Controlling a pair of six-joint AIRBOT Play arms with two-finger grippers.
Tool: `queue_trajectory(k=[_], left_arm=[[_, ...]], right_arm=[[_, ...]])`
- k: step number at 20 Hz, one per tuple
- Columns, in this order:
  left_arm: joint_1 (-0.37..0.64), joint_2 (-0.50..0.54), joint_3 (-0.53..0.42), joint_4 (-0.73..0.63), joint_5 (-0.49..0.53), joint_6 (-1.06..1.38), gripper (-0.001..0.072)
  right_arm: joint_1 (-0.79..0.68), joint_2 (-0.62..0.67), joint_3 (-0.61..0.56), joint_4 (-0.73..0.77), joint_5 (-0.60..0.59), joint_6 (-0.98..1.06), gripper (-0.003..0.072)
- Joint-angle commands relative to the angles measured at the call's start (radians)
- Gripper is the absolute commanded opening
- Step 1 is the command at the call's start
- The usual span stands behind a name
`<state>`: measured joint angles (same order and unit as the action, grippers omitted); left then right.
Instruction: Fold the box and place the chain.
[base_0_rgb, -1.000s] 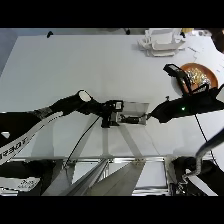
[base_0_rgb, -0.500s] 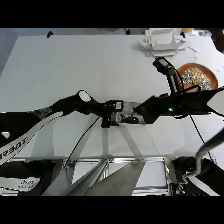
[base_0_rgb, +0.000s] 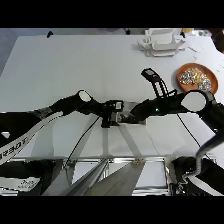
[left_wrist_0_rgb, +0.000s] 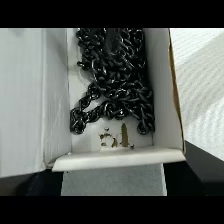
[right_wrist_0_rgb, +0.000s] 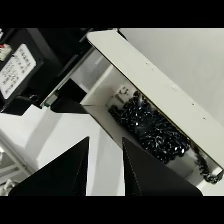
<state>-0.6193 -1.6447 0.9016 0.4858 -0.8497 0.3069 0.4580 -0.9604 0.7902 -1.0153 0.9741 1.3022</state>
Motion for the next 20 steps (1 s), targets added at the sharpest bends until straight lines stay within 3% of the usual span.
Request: queue_trajectory(k=[1, 4, 7, 10, 13, 14, 16, 20], left_arm=[[0.000, 0.001, 0.000, 0.000, 0.000, 0.000, 0.0133], [0.000, 0.001, 0.000, 0.000, 0.000, 0.000, 0.0133], [0.000, 0.001, 0.000, 0.000, 0.000, 0.000, 0.0133], [0.001, 0.001, 0.000, 0.000, 0.000, 0.000, 0.0133], [0.000, 0.001, 0.000, 0.000, 0.000, 0.000, 0.0133], [0.000, 0.001, 0.000, 0.001, 0.000, 0.000, 0.0133], [0.000, 0.001, 0.000, 0.000, 0.000, 0.000, 0.0133], [0.000, 0.001, 0.000, 0.000, 0.000, 0.000, 0.0133]], right_arm=[[-0.028, -0.018, 0.073, -0.009, 0.014, -0.003, 0.0242], [-0.137, -0.018, 0.254, -0.010, 0.115, -0.024, 0.0240], [-0.276, -0.023, 0.301, -0.071, 0.119, -0.044, 0.0234], [-0.363, -0.071, 0.281, -0.294, 0.117, 0.076, 0.0217], [-0.404, -0.150, 0.223, -0.354, 0.113, 0.123, 0.0222], [-0.404, -0.170, 0.195, -0.354, 0.104, 0.122, 0.0253], [-0.396, -0.202, 0.137, -0.350, 0.076, 0.122, 0.0406], [-0.395, -0.243, 0.045, -0.350, -0.006, 0.122, 0.0408]])
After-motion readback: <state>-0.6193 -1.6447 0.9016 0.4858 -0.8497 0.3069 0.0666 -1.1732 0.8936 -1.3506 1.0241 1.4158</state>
